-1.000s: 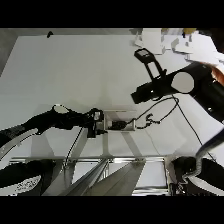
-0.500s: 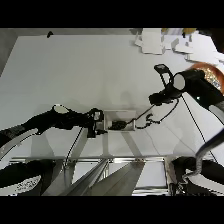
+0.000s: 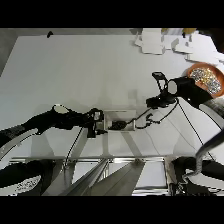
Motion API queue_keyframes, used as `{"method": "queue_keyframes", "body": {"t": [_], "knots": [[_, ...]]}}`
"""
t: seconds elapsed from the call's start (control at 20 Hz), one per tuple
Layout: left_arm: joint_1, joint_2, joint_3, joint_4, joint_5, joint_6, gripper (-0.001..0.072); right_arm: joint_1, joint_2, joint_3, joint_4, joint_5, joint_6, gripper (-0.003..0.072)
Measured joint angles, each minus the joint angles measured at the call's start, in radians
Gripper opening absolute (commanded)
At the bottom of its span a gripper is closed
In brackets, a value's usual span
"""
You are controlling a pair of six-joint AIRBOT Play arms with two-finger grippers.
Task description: Fold the box and place the chain.
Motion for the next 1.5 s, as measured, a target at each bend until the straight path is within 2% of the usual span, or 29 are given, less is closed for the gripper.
{"method": "queue_keyframes", "body": {"t": [0.3,0.35,0.45,0.5,0.75,1.0,1.25,1.5], "knots": [[0.000,0.000,0.000,0.000,0.000,0.000,0.0256,0.000,-0.023,-0.002,0.003,-0.037,0.000,0.0297],[0.000,0.000,0.000,0.000,0.000,0.000,0.0256,0.000,-0.025,-0.002,0.003,-0.039,0.000,0.0271],[0.000,0.000,0.000,0.000,0.000,0.000,0.0256,0.000,-0.030,-0.002,0.003,-0.042,0.000,0.0042],[0.000,0.000,0.000,0.000,0.000,0.000,0.0256,-0.001,-0.031,-0.001,0.003,-0.040,0.000,0.0016],[0.000,0.000,0.000,0.000,0.000,0.000,0.0256,0.001,0.004,-0.003,0.003,0.000,-0.028,0.0015],[0.000,0.000,0.000,0.000,0.000,0.000,0.0256,0.024,0.184,-0.003,-0.002,0.064,-0.050,0.0016],[0.000,0.000,0.000,0.000,0.000,0.000,0.0256,0.135,0.388,-0.003,0.062,0.145,-0.061,0.0016],[0.000,0.000,0.000,0.000,0.000,0.000,0.0256,0.298,0.495,-0.003,0.180,0.160,-0.063,0.0016]]}}
